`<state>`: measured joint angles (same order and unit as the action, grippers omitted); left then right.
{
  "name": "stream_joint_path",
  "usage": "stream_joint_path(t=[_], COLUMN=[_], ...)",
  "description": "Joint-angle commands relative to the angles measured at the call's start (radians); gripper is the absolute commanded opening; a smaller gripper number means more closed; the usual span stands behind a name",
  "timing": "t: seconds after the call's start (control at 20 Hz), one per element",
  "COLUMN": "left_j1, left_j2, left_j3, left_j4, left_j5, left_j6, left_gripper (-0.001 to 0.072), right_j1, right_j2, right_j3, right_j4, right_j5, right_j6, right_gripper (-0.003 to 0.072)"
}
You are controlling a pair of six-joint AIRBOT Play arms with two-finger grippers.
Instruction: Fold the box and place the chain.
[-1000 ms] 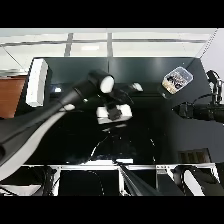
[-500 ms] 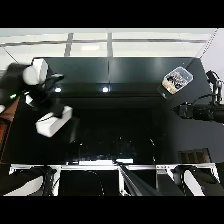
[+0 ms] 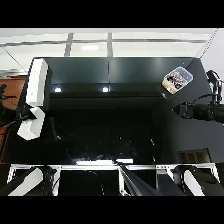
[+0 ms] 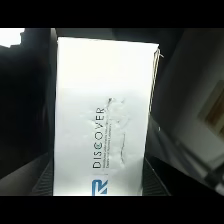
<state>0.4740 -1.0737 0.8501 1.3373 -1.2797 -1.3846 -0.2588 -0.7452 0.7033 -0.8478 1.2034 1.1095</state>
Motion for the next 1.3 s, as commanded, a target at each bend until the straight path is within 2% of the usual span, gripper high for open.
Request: stream_joint_path(t=[0.0,0.1,0.2,0.35,0.4,0.5,0.65,0.7,0.8,0.9,1.0,1.05,1.1,1.15,1.2,1.25], left_j1=[0.042,0.042,0.026,-0.003,-0.012,-0.019,-0.021,-0.023,-0.037,-0.054,-0.073,-0.081,-0.09,-0.099,-0.109,-0.126], left_j2=[0.005,-0.005,-0.037,-0.099,-0.116,-0.152,-0.194,-0.2,-0.203,-0.201,-0.2,-0.199,-0.198,-0.193,-0.18,-0.154], left_j3=[-0.006,-0.006,-0.006,-0.005,-0.002,0.031,0.12,0.146,0.189,0.271,0.399,0.468,0.539,0.595,0.62,0.617], left_j4=[0.002,0.005,-0.026,-0.018,-0.013,0.016,0.016,0.01,0.014,0.013,0.012,0.008,-0.002,-0.042,-0.108,-0.185], left_j5=[0.148,0.199,0.203,0.258,0.288,0.325,0.322,0.322,0.322,0.291,0.242,0.21,0.171,0.134,0.116,0.123], left_j6=[0.08,0.117,0.24,0.236,0.236,0.227,0.225,0.225,0.225,0.223,0.166,0.114,0.041,-0.004,-0.003,0.005], left_gripper=[0.0161,0.0161,0.0161,0.0161,0.0186,0.0227,0.0227,0.026,0.071,0.0714,0.0712,0.0705,0.0589,0.0252,0.0033,0.0023], right_j1=[-0.001,-0.001,-0.001,-0.001,-0.001,-0.001,-0.001,-0.001,-0.001,-0.001,-0.001,-0.001,-0.001,-0.001,-0.001,-0.001], right_j2=[0.001,0.001,0.001,0.001,0.001,0.001,0.001,0.0,0.001,0.001,0.001,0.001,0.001,0.0,0.0,0.0], right_j3=[0.0,0.0,0.0,0.0,0.0,0.0,0.0,0.0,0.0,0.0,0.0,0.0,0.0,0.0,0.0,0.0], right_j4=[0.001,0.001,0.002,0.002,0.002,0.002,0.002,0.002,0.002,0.002,0.002,0.002,0.004,0.006,0.009,0.009], right_j5=[-0.004,-0.01,-0.02,-0.026,-0.026,-0.024,-0.025,-0.026,-0.026,-0.027,-0.035,-0.042,-0.052,-0.069,-0.095,-0.131], right_j6=[0.001,0.001,0.001,0.009,0.016,0.033,0.039,0.039,0.039,0.039,0.039,0.039,0.039,0.039,0.039,0.039], right_gripper=[0.0016,0.0016,0.0016,0.0016,0.0016,0.0016,0.0016,0.0016,0.0016,0.0016,0.0016,0.0016,0.0016,0.0015,0.0016,0.0016])
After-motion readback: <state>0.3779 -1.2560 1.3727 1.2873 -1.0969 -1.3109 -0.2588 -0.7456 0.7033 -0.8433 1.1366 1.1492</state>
